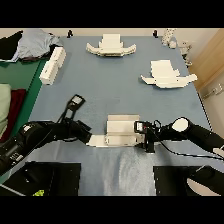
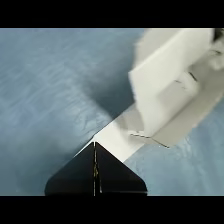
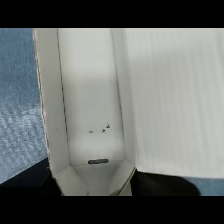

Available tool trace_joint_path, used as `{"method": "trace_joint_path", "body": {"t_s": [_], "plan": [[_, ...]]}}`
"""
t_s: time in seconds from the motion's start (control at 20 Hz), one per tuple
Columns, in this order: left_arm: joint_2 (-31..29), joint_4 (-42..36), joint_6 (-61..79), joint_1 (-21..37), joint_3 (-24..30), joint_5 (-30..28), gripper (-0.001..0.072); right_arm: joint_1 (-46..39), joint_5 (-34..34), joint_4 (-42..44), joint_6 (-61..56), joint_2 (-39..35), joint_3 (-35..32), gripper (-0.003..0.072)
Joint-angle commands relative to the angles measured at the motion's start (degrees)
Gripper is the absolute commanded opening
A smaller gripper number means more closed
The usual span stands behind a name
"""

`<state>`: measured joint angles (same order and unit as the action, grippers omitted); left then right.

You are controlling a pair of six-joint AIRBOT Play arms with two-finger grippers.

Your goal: Fold the box.

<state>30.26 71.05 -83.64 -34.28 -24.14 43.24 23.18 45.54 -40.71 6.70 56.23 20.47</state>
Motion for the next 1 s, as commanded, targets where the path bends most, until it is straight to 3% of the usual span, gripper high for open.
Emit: {"method": "trace_joint_path", "body": {"t_s": [0.0, 0.15, 0.25, 0.5, 0.7, 0.95], "plan": [[-1.1, 11.3, -29.3, 9.2, 0.0, 13.5, 0.0014, 0.0, 0.0, 0.0, 0.0, 0.0, 0.0, 0.0502], [3.6, 1.4, -22.1, 15.9, 2.2, 13.3, 0.0014, 0.0, 0.0, 0.0, 0.0, 0.0, 0.0, 0.0502], [7.8, -5.9, -17.0, 16.3, 3.4, 11.2, 0.0013, 0.0, 0.0, 0.0, 0.0, 0.0, 0.0, 0.0502], [15.9, -14.4, -14.4, 8.4, 4.2, 2.8, 0.0012, 0.0, 0.0, 0.0, 0.0, 0.0, 0.0, 0.0502], [18.2, -17.6, -15.0, 0.8, 4.2, -2.4, 0.0012, 0.0, 0.0, 0.0, 0.0, 0.0, 0.0, 0.0502], [18.6, -20.1, -14.9, -1.8, 4.2, -4.2, 0.0013, 0.0, 0.0, 0.0, 0.0, 0.0, 0.0, 0.0502]]}}
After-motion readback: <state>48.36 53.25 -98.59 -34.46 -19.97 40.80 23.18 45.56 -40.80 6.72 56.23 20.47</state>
